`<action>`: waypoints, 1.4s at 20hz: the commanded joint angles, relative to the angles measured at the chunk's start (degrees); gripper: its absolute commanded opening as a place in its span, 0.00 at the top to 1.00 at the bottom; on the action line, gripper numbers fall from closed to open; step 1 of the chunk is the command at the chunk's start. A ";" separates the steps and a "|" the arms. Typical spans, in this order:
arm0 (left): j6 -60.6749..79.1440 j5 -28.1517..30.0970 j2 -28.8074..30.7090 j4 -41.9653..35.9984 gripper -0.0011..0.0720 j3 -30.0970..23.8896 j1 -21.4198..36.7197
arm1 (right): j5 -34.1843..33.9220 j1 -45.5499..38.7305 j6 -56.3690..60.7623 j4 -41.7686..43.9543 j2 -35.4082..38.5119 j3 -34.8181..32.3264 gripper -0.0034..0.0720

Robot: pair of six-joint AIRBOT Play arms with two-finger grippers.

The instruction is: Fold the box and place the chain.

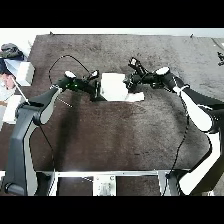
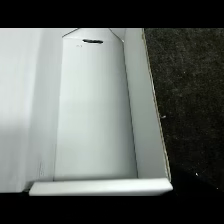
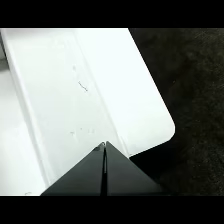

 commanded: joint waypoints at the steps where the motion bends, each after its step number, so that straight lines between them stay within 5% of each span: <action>1: -0.11 -0.02 -0.04 -0.46 0.28 -0.02 -0.02 | 0.61 0.07 -0.02 -3.43 -1.29 -0.02 0.94; 11: -0.17 0.09 -0.04 -0.70 0.28 -0.02 0.00 | 0.59 -0.13 -0.11 -4.94 2.62 1.95 0.94; 15: -0.17 0.15 -0.02 -0.68 0.28 -0.02 0.00 | 4.79 -0.46 0.70 -14.12 8.85 1.95 0.94; 16: -0.17 0.17 -0.04 -0.70 0.28 -0.02 0.00 | 6.93 -0.48 0.72 -17.00 10.23 1.95 0.88; 18: -0.17 0.17 -0.04 -0.70 0.28 -0.02 0.00 | 10.69 -0.48 2.67 -22.36 12.07 1.95 0.16; 19: -0.17 0.17 -0.02 -0.68 0.28 -0.02 0.00 | 12.09 -0.46 4.63 -24.50 12.33 1.95 0.06; 28: -0.17 0.17 -0.04 -0.70 0.28 -0.02 0.00 | 16.33 2.36 6.05 -29.33 6.78 0.15 0.06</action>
